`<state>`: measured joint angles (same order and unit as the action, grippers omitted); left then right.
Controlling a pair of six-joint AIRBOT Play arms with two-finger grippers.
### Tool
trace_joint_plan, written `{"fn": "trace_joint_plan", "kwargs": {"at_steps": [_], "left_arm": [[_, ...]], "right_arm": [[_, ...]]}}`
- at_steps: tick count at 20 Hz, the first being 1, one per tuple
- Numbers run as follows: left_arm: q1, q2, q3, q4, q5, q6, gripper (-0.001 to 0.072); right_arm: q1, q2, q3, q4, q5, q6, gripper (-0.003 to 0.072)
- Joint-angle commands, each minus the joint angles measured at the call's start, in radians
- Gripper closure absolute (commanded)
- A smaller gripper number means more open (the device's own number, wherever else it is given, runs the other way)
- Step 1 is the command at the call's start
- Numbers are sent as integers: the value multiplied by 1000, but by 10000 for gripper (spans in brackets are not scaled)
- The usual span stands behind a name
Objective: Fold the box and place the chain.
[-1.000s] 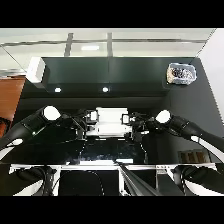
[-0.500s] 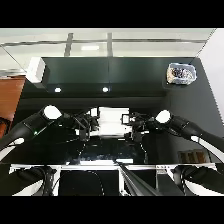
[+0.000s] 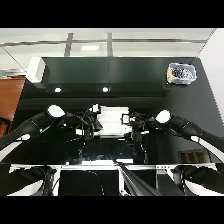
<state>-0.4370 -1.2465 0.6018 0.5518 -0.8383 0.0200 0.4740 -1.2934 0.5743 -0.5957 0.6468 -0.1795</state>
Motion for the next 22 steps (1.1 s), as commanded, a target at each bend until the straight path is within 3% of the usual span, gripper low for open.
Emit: {"fn": "trace_joint_plan", "kwargs": {"at_steps": [1, 3, 4, 5, 6, 7, 8, 9, 10, 11, 14, 17, 20, 22], "left_arm": [[0, -5, 0, -10, -2, 1, 683], [0, -5, 0, -10, -2, 0, 682], [0, -5, 0, -10, -2, 1, 611], [0, -5, 0, -10, -1, 0, 410], [0, -5, 0, -9, -7, 0, 481], [0, -5, 0, 6, -8, 0, 644], [0, -5, 0, 14, -8, 0, 569], [0, -4, 0, 13, -9, -3, 444], [2, 2, 0, 19, -13, -3, 531], [5, 19, 3, 50, -13, -8, 670], [45, 120, 38, 153, -64, -275, 685], [124, 258, 39, 412, -108, -565, 685], [274, 318, 39, 663, -171, -999, 684], [402, 310, 26, 696, -198, -1183, 684]], "right_arm": [[1, 0, 0, 0, 0, 0, 259], [1, 0, 0, 0, 0, 0, 259], [1, 0, 0, 0, 0, 0, 259], [1, 0, 0, 0, 0, 0, 259], [1, 0, 0, 0, 0, 0, 259], [1, 0, 0, 0, 0, 0, 259], [1, 0, 0, 0, 0, 0, 259], [1, 0, 0, 0, 0, 0, 259], [1, 0, 0, 0, 0, 0, 259], [1, 0, 0, 0, 0, 0, 259], [1, 0, 0, 0, 0, 0, 259], [1, 0, 0, 0, 0, 0, 259], [1, 0, 0, 0, 0, 0, 259], [1, 0, 0, 0, 0, 0, 259]]}}
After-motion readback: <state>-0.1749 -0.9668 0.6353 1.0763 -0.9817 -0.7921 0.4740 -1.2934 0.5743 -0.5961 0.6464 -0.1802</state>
